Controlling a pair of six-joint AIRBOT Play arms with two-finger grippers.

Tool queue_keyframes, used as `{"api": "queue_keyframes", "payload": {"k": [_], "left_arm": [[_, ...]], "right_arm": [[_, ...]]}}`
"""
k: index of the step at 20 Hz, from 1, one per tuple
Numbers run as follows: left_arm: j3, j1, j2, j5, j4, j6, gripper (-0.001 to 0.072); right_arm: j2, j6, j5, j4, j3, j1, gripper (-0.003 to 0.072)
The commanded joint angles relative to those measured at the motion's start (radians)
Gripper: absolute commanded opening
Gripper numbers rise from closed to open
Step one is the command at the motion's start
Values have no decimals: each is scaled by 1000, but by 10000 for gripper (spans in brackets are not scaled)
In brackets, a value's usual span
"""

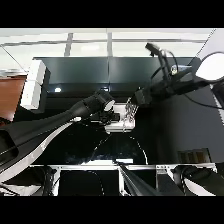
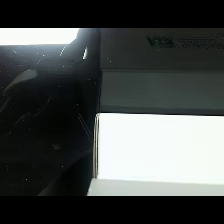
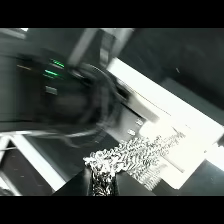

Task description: Fold the box and place the chain.

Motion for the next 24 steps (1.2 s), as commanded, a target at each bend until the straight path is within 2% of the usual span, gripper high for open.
{"api": "queue_keyframes", "payload": {"k": [1, 4, 8, 9, 10, 12, 15, 17, 19, 22, 24], "left_arm": [[0, 1, 0, 1, 0, 0, 30], [0, 1, 0, 0, 0, 0, 30], [0, 1, 0, 1, 0, 0, 30], [0, 1, 0, 1, 0, 0, 31], [0, 1, 0, 1, 0, 0, 30], [0, 1, 0, 1, 0, 0, 31], [0, 1, 0, 4, 0, 0, 30], [0, 1, 0, 5, 0, 0, 30], [0, 1, 0, 4, 0, 0, 31], [0, 1, 0, 3, 0, 0, 30], [0, 1, 0, 3, 0, 0, 30]], "right_arm": [[-4, 3, -120, 5, -123, 6, 19], [-12, 2, -198, 68, -201, 8, 19], [-18, 2, -264, 54, -239, 39, 28], [-22, 3, -278, 39, -240, 42, 208], [-23, 3, -285, 18, -239, 37, 331], [-22, 3, -234, 1, -239, -16, 329], [-5, 2, -52, -33, -241, -142, 329], [44, 4, 7, -48, -297, -190, 328], [106, 28, -22, -17, -415, -193, 329], [138, 18, -186, 211, -604, -177, 328], [137, 2, -293, 331, -678, -134, 328]]}}
